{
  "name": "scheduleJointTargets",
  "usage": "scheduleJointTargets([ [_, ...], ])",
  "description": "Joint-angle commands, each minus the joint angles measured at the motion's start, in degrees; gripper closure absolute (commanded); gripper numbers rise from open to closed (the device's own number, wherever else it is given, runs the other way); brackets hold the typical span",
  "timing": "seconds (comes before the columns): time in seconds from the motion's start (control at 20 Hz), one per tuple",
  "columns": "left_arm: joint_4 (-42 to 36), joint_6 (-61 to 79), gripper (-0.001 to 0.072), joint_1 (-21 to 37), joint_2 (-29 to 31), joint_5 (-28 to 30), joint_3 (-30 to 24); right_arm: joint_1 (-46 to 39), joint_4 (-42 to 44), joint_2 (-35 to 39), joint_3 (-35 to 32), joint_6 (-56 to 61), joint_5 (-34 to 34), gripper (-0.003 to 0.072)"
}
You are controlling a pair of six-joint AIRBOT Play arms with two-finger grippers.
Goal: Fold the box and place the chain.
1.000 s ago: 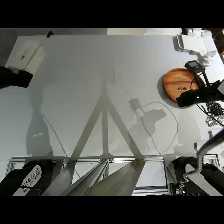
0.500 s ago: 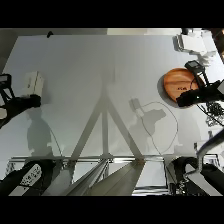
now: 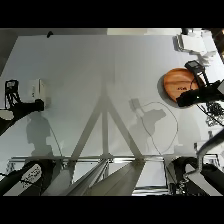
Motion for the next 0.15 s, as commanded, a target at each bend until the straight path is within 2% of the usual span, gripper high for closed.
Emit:
scheduleJointTargets([
  [0.0,0.1,0.0,0.0015,0.0,2.7,-0.9,0.0,0.0,0.0,0.0,0.1,0.0,0.0,0.0675],
  [0.1,0.0,0.0,0.0015,0.0,4.9,-1.0,0.0,0.0,0.0,0.0,0.1,0.0,0.0,0.0675],
])
